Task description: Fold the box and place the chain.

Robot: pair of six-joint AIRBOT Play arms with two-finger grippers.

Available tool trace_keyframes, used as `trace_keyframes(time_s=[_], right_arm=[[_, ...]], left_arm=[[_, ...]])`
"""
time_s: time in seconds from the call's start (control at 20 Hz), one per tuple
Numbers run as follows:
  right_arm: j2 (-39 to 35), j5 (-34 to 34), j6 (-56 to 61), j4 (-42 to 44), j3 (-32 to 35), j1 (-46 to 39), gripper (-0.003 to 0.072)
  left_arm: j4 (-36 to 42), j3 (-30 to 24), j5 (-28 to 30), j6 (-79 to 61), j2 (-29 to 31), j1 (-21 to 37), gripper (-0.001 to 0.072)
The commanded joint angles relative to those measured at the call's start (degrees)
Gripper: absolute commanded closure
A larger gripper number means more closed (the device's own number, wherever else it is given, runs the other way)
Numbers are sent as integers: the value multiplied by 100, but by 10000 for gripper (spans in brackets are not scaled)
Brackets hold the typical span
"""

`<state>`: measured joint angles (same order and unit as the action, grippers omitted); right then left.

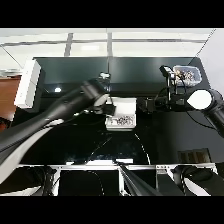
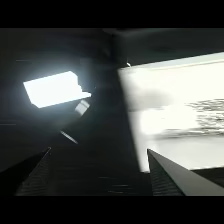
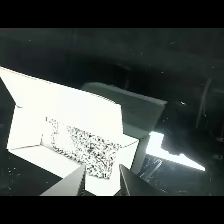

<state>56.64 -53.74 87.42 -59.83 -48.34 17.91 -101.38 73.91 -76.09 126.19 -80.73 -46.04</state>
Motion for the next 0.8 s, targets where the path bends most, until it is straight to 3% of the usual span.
trace_keyframes(time_s=[0.0, 0.1, 0.15, 0.2, 0.25, 0.3, 0.4, 0.55, 0.65, 0.75], right_arm=[[4, -20, -2, -24, 2, -2, 422], [4, -11, 2, -22, 2, -2, 422], [4, 0, 2, -22, 2, -2, 422], [4, 2, 2, -22, 2, -2, 422], [4, 9, 2, -22, 2, -2, 422], [4, 15, 2, -24, 2, -2, 422], [4, 20, 2, -24, 2, -2, 422], [4, 20, 81, -22, 2, -2, 422], [4, 42, 157, -22, 2, -2, 422], [4, 42, 291, -17, 2, 0, 422]], left_arm=[[-459, -1241, -17, -262, 1176, 800, 5], [817, -2315, 962, -686, 1845, 1864, 6], [2151, -2780, 1646, -1862, 2059, 2380, 7], [3875, -3206, 2120, -3676, 2164, 2820, 7], [5252, -3486, 2208, -5731, 2155, 3077, 7], [6140, -3689, 2046, -8039, 2118, 3169, 7], [6701, -3947, 2090, -10972, 2052, 3010, 6], [6592, -4004, 2553, -13582, 1886, 2514, 2], [6419, -3875, 2809, -14281, 1646, 2256, 2], [6784, -3711, 2800, -14249, 1187, 2282, 3]])
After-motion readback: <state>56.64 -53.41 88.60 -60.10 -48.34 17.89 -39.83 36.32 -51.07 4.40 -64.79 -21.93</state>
